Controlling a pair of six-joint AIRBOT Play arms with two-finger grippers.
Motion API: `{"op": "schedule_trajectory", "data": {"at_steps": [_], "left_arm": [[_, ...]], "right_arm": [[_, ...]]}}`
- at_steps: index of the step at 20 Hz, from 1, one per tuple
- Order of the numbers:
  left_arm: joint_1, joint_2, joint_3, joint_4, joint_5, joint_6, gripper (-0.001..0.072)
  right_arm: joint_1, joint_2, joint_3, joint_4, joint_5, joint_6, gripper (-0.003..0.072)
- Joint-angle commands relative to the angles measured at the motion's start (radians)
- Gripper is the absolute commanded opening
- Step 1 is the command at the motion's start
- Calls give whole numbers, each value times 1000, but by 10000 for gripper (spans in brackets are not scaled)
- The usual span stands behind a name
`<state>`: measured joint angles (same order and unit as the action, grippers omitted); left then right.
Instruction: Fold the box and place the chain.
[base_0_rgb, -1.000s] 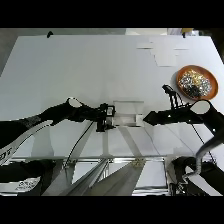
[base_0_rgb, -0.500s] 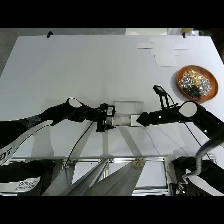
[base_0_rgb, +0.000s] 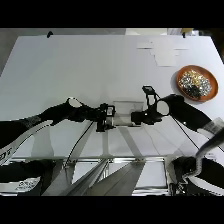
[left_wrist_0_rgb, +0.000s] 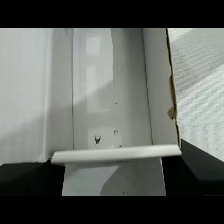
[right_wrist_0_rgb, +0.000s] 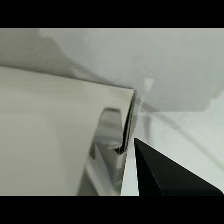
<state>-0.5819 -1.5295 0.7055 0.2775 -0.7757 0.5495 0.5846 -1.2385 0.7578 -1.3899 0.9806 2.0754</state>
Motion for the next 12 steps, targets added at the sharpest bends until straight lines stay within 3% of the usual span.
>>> {"op": "schedule_trajectory", "data": {"at_steps": [1, 8, 12], "left_arm": [[1, 1, 0, 0, 0, 0, 10], [1, 1, 0, 0, 0, 0, 10], [1, 1, 0, 0, 0, 0, 10]], "right_arm": [[59, -68, 76, -134, 60, 200, 378], [84, -124, 90, -155, 101, 284, 315], [89, -140, 90, -159, 101, 317, 155]]}}
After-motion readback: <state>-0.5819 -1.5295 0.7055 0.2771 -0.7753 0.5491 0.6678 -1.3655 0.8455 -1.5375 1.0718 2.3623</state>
